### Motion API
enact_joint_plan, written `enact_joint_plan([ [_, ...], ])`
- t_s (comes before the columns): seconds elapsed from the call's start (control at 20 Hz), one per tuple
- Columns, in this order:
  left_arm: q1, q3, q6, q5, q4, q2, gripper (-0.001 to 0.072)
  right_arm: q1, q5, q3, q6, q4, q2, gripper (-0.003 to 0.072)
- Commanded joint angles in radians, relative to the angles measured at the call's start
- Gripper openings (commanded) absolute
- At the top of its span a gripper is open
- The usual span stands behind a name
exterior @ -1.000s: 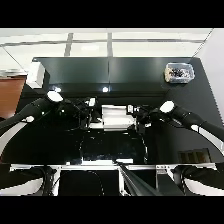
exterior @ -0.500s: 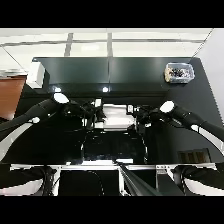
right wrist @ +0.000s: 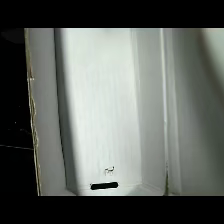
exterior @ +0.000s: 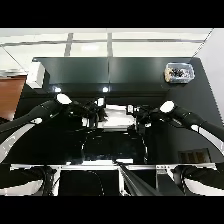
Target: Fold the box and place the chain.
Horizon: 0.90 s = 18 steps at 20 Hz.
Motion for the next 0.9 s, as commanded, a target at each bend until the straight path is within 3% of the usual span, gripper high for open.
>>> enact_joint_plan([
  [0.0, 0.003, 0.013, -0.042, -0.005, 0.029, 0.022, 0.0071, 0.000, 0.000, 0.000, 0.001, 0.000, -0.001, 0.0338],
  [0.05, 0.008, 0.021, -0.063, -0.010, 0.055, 0.044, 0.0028, 0.000, 0.000, 0.000, 0.001, 0.000, -0.001, 0.0338],
  [0.25, 0.080, 0.043, -0.412, -0.045, 0.215, 0.200, 0.0028, 0.000, 0.000, 0.000, 0.000, 0.000, -0.001, 0.0338],
  [0.35, 0.153, 0.043, -0.591, -0.122, 0.335, 0.278, 0.0028, 0.000, 0.000, 0.000, 0.000, 0.000, -0.001, 0.0338],
  [0.55, 0.372, -0.005, -1.322, -0.254, 0.519, 0.292, 0.0028, 0.000, 0.000, 0.000, 0.001, 0.000, -0.001, 0.0338],
  [0.65, 0.498, -0.063, -1.495, -0.345, 0.398, 0.237, 0.0028, 0.000, 0.000, 0.000, 0.001, 0.000, -0.001, 0.0338],
  [0.75, 0.578, -0.101, -1.396, -0.438, 0.176, 0.146, 0.0028, 0.000, 0.000, 0.000, 0.000, 0.000, -0.001, 0.0338],
  [0.85, 0.588, -0.105, -1.348, -0.449, 0.046, 0.037, 0.0026, 0.000, 0.000, 0.000, 0.000, 0.000, -0.001, 0.0338],
])
